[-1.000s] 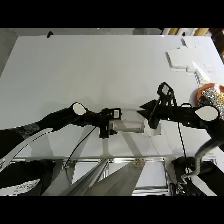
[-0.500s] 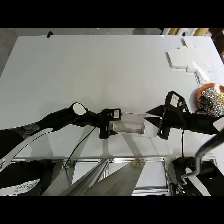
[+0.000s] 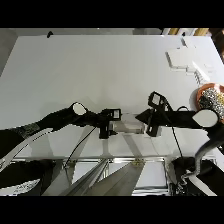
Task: Fold the box and place the chain.
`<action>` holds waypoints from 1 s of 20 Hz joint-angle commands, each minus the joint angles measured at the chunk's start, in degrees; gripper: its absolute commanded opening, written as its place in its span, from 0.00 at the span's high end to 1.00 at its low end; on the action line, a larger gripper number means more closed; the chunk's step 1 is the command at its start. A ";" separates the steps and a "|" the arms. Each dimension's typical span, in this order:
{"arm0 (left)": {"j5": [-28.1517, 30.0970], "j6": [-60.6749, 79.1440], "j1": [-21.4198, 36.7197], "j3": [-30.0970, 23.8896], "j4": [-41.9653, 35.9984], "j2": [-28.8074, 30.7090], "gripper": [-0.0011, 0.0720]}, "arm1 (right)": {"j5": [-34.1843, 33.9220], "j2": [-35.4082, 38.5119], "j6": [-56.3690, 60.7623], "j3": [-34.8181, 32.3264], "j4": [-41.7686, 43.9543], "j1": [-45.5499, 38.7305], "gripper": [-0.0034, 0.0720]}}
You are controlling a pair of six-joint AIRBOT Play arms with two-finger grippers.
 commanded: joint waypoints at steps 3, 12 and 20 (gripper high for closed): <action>0.00 0.02 0.04 0.02 0.00 0.04 0.45 | -13.86 -11.74 6.36 0.11 -0.92 0.94 0.93; 0.00 0.02 0.04 0.02 0.00 0.04 0.45 | 3.69 -8.00 11.30 2.73 -9.14 -6.23 0.87; 0.00 0.00 0.04 0.02 0.00 0.04 0.45 | 22.47 6.95 -9.86 0.33 -24.33 -6.67 0.86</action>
